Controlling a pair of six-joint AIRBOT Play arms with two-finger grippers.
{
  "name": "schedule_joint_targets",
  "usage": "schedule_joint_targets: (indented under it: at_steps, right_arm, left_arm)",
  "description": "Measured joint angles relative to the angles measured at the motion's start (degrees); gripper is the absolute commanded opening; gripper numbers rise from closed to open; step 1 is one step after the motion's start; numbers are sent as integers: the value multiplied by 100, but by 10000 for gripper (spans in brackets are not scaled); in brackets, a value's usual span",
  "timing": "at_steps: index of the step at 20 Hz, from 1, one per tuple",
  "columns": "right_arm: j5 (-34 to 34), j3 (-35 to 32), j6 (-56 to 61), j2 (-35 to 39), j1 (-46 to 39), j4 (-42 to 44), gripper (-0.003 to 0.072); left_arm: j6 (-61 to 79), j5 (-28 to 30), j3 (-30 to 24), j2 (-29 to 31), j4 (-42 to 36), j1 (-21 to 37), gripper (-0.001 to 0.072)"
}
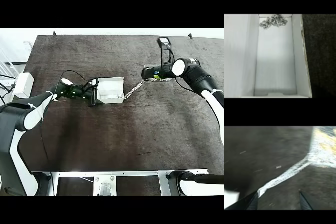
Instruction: Fold the box and place the chain.
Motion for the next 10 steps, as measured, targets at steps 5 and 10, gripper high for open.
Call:
schedule_joint_targets:
  at_steps: [5,10]
  right_arm:
    - [-813,-63,149,-868,-369,492,560]
    - [-1130,273,184,-1585,-448,1045,556]
  left_arm:
    - [2,0,0,0,0,0,306]
    - [2,0,0,0,0,0,306]
